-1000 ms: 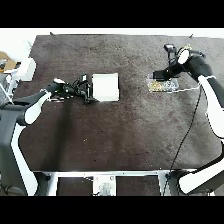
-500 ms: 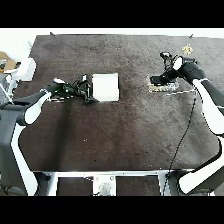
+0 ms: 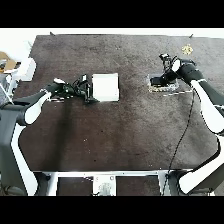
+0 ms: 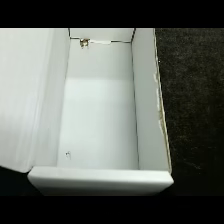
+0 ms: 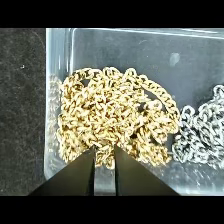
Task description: Fold the box and place the chain.
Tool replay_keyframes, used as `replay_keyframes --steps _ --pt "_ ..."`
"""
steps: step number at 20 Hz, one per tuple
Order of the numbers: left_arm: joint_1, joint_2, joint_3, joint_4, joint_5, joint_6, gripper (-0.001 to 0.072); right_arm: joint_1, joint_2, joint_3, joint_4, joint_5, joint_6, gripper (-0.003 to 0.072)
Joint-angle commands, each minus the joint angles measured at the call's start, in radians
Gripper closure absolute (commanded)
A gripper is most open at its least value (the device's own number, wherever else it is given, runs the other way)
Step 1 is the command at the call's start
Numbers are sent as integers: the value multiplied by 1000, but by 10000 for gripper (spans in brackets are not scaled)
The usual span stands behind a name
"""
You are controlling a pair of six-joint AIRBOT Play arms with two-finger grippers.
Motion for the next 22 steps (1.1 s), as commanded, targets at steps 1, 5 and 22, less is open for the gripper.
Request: replay_keyframes --steps 1,5,22 --pt "0 0 0 0 0 0 539 0 -21 0 41 5 -8 532" --pt "0 0 0 0 0 0 539 0 -10 1 39 -6 -8 686" --pt "0 0 0 0 0 0 539 158 615 1 35 -346 -35 687"
